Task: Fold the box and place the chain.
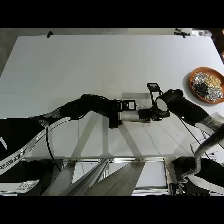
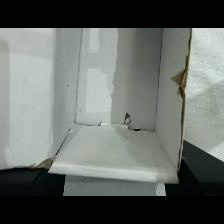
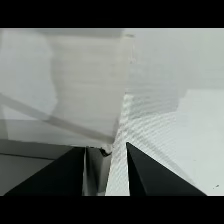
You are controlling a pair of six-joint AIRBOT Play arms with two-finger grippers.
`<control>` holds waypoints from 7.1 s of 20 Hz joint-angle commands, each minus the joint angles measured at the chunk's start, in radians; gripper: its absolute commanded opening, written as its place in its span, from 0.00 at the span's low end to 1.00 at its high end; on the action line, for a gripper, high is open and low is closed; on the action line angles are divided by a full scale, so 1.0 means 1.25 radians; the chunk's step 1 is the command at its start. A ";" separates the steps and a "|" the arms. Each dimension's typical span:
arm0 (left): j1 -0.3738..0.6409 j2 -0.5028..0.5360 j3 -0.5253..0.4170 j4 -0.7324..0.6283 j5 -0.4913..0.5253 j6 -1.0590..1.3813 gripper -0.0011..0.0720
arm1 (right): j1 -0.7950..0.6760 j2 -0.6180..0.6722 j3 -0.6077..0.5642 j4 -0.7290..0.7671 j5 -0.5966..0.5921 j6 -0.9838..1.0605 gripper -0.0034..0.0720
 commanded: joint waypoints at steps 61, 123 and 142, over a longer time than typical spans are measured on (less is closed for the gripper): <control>0.001 -0.001 0.000 0.000 0.000 0.000 0.39 | -0.003 0.231 0.000 -0.067 0.043 -0.107 0.59; 0.001 -0.001 0.000 0.000 0.000 0.000 0.39 | -0.113 0.216 0.006 -0.066 -0.013 -0.174 0.63; 0.001 -0.001 0.000 0.000 0.000 0.000 0.39 | -0.054 0.022 0.006 0.151 0.017 -0.249 0.65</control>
